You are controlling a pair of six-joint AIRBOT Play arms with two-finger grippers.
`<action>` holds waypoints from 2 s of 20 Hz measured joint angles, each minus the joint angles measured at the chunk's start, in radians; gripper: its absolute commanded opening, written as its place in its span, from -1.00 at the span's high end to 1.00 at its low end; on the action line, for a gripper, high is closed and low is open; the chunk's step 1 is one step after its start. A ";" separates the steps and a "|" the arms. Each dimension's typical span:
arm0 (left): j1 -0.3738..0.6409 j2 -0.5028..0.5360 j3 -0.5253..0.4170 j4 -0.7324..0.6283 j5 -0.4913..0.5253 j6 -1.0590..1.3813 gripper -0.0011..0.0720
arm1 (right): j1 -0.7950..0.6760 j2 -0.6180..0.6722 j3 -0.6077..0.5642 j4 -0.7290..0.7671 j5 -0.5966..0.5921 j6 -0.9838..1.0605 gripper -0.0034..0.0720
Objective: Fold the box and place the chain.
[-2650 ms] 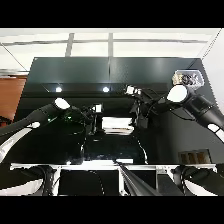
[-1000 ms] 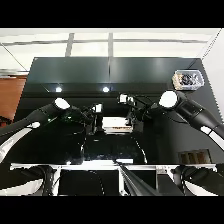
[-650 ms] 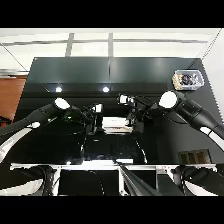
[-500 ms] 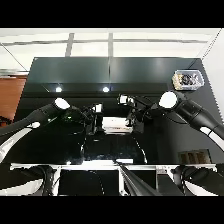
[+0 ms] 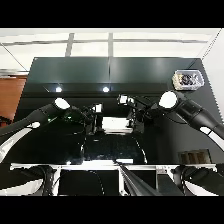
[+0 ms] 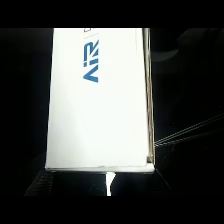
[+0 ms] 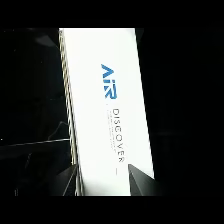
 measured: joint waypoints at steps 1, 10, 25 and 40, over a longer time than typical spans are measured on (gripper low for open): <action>0.000 0.000 0.000 0.000 0.000 0.000 -0.30 | 0.000 -0.003 0.000 0.000 -0.002 0.000 -0.10; 0.000 0.000 0.000 0.000 0.000 0.000 -0.30 | 0.000 -0.021 0.000 -0.005 0.009 0.006 -0.10; 0.000 0.000 0.000 -0.001 0.001 0.000 -0.30 | -0.064 0.043 -0.047 0.189 0.109 0.472 0.88; 0.000 0.000 0.000 0.001 0.003 0.000 -0.30 | -0.069 -0.055 -0.173 0.395 -0.111 0.734 0.87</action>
